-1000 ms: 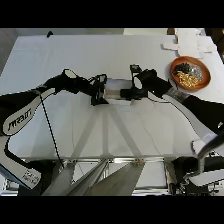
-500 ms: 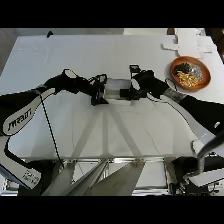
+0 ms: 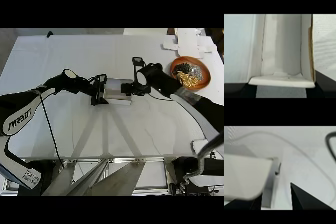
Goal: Fold the box and place the chain.
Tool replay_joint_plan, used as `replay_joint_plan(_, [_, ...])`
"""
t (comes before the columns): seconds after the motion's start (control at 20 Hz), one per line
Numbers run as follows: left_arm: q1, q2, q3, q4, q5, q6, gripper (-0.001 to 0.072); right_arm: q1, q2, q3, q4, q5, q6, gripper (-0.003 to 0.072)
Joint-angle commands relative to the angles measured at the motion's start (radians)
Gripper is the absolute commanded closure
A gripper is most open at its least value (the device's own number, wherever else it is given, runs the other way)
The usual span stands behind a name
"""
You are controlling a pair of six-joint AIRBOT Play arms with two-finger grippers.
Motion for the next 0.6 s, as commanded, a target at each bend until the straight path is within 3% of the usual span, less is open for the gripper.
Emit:
replay_joint_plan(0.0, [0.001,0.0,0.0,0.0,-0.001,0.0,0.0435,-0.056,0.099,0.002,-0.014,0.105,-0.079,0.0284])
replay_joint_plan(0.25, [0.001,0.0,0.0,0.0,-0.001,0.0,0.0435,-0.307,0.189,0.002,-0.074,0.158,-0.256,0.0285])
replay_joint_plan(0.55, [0.001,0.0,0.0,0.0,-0.001,0.0,0.0435,-0.663,0.135,0.002,-0.069,-0.014,-0.436,0.0285])
